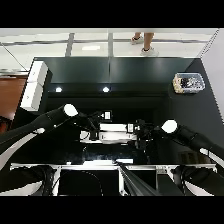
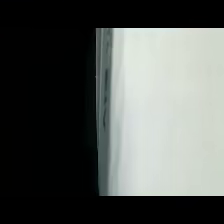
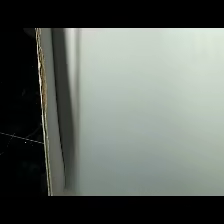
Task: Fold the box and place the chain.
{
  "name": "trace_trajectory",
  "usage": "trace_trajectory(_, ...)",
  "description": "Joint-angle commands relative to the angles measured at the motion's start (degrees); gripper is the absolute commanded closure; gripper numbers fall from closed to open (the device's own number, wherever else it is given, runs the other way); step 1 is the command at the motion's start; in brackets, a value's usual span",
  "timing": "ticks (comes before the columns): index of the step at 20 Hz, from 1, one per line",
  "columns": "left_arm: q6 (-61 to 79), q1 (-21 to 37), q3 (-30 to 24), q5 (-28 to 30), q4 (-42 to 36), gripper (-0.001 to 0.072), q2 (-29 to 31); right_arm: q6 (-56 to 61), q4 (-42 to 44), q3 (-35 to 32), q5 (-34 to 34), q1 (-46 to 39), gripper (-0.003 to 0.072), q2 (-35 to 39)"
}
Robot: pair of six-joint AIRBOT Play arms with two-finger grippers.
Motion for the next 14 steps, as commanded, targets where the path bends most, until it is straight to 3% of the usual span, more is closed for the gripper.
trace_trajectory(1,-4.9,0.3,1.6,-3.6,0.7,0.0507,0.6,-0.1,-0.2,0.0,-0.2,0.0,0.0208,0.0)
trace_trajectory(2,-7.0,0.3,2.1,-4.3,2.3,0.0382,1.6,0.0,-0.2,0.0,-0.3,0.0,0.0208,0.0)
trace_trajectory(3,-7.6,0.3,2.5,-5.3,4.2,0.0309,2.9,0.0,-0.2,0.0,-0.3,0.0,0.0208,0.0)
trace_trajectory(4,-8.7,0.3,2.5,-6.4,6.8,0.0279,5.0,0.0,-0.1,0.0,-0.3,0.0,0.0208,0.0)
trace_trajectory(7,-22.5,0.3,2.5,-9.9,15.4,0.0284,11.8,0.0,-0.1,0.0,-0.4,0.0,0.0208,0.0)
trace_trajectory(10,-36.8,0.3,2.4,-15.3,26.4,0.042,17.5,0.0,1.7,0.0,-2.3,0.0,0.0208,0.0)
trace_trajectory(12,-43.2,0.3,1.9,-17.7,30.9,0.0631,20.6,0.3,2.9,0.0,-3.9,0.0,0.0207,0.0)
trace_trajectory(13,-45.5,0.3,1.7,-19.3,30.9,0.0681,21.3,0.3,3.0,0.0,-4.1,0.0,0.0208,0.0)
trace_trajectory(14,-47.6,0.3,1.0,-20.2,28.8,0.0682,21.6,0.3,3.0,0.0,-4.1,0.0,0.0208,0.0)
